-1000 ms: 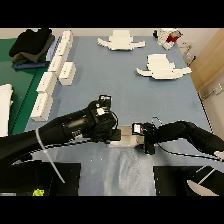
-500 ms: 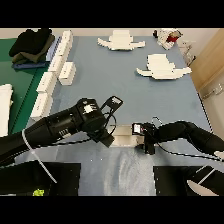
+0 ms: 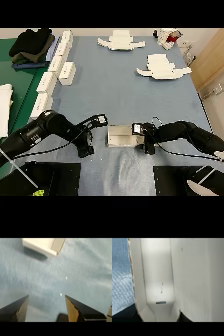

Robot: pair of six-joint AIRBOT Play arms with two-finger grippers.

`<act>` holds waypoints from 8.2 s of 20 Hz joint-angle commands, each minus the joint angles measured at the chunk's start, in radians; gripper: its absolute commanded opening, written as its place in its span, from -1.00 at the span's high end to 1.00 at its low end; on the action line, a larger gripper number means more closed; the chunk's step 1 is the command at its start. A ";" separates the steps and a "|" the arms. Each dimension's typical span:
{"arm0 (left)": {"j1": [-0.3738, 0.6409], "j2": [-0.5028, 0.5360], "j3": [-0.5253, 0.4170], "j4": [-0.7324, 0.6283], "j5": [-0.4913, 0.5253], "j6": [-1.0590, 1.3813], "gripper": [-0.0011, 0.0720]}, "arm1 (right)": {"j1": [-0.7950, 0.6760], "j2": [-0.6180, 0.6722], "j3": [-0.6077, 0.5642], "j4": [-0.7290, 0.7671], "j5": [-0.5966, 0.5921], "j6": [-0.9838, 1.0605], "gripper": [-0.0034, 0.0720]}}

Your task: Fold the box.

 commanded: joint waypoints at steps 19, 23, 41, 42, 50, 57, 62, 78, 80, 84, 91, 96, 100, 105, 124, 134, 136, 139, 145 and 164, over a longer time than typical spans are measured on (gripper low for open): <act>0.048 -0.188 -0.153 -0.686 0.377 0.997 -0.95 | 0.000 0.000 0.001 0.000 0.000 0.000 -0.41; 0.017 -0.233 -0.140 -0.692 0.381 0.997 -0.95 | 0.000 0.000 0.001 0.000 0.000 0.000 -0.41; -0.008 -0.318 -0.100 -0.650 0.412 0.951 -0.94 | 0.000 0.000 0.001 0.000 0.000 0.000 -0.41; -0.008 -0.318 -0.100 -0.647 0.411 0.951 -0.81 | 0.000 0.000 0.001 0.000 0.000 0.000 -0.41; -0.008 -0.318 -0.100 -0.641 0.403 0.951 -0.16 | 0.000 0.000 0.001 0.000 0.000 0.000 -0.41; -0.007 -0.318 -0.100 -0.642 0.405 0.952 -0.16 | 0.000 0.000 0.001 0.000 0.000 0.000 -0.41; -0.007 -0.318 -0.100 -0.642 0.405 0.952 -0.16 | 0.000 0.000 0.001 0.000 0.000 0.000 -0.41; -0.007 -0.318 -0.100 -0.642 0.405 0.952 -0.16 | 0.000 0.177 0.105 -0.371 -0.254 0.505 -0.99; -0.007 -0.318 -0.100 -0.642 0.405 0.951 -0.16 | 0.000 0.237 0.132 -0.434 -0.378 0.739 -0.98; -0.007 -0.318 -0.100 -0.642 0.405 0.951 -0.16 | 0.001 0.303 0.135 -0.299 -0.491 1.073 -0.51; -0.007 -0.318 -0.100 -0.642 0.404 0.953 -0.16 | 0.085 0.266 0.103 0.192 0.102 1.300 0.78; -0.007 -0.318 -0.100 -0.639 0.403 0.964 -0.16 | 0.095 0.192 0.105 0.168 0.315 1.333 0.78; -0.007 -0.318 -0.100 -0.637 0.405 0.970 -0.16 | 0.094 0.047 0.105 0.151 0.315 1.332 0.78; -0.007 -0.318 -0.100 -0.636 0.406 0.970 -0.16 | 0.095 -0.106 0.105 0.151 0.253 1.332 0.78; -0.007 -0.318 -0.100 -0.636 0.406 0.970 -0.16 | 0.094 0.148 0.183 -0.090 0.124 1.309 0.78; -0.007 -0.318 -0.100 -0.636 0.406 0.970 -0.16 | 0.094 0.448 0.167 -0.292 -0.461 0.898 -0.31; -0.007 -0.318 -0.100 -0.636 0.405 0.970 -0.16 | 0.094 0.438 0.137 -0.352 -0.413 0.811 -0.79; -0.007 -0.318 -0.100 -0.636 0.406 0.970 -0.16 | 0.095 0.374 0.081 -0.354 -0.287 0.640 -0.88; -0.007 -0.318 -0.100 -0.636 0.406 0.970 -0.16 | 0.095 0.243 0.041 -0.351 -0.154 0.424 -0.88; -0.007 -0.318 -0.100 -0.636 0.405 0.970 -0.16 | 0.101 0.161 0.017 -0.089 -0.016 0.275 0.49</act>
